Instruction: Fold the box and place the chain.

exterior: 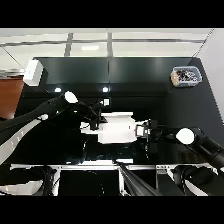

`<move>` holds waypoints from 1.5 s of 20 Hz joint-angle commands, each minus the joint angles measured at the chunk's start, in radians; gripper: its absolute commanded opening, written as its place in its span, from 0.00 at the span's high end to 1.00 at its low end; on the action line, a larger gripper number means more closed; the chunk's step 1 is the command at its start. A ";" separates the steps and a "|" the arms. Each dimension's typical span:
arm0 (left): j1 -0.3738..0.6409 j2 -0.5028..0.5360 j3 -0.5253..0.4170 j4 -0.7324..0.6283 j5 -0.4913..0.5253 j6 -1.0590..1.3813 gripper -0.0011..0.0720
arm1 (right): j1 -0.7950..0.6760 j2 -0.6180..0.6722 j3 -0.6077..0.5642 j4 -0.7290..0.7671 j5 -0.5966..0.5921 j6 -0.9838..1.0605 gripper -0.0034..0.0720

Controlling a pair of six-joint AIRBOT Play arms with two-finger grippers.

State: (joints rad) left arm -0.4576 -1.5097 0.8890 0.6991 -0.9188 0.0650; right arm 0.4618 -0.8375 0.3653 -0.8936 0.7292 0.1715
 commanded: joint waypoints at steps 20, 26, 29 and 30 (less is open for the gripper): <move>0.000 0.000 0.001 0.000 -0.003 0.014 0.95 | 0.048 -0.158 0.121 0.187 -0.101 -0.210 0.01; 0.000 0.000 0.001 0.000 -0.009 0.014 0.95 | -0.067 -0.159 0.125 0.320 -0.060 -0.305 0.01; 0.000 0.000 0.001 0.000 -0.008 0.014 0.95 | -0.096 -0.161 0.125 0.323 -0.055 -0.312 0.01; 0.000 0.000 0.001 0.000 -0.009 0.014 0.95 | -0.109 -0.165 0.125 0.348 -0.051 -0.328 0.01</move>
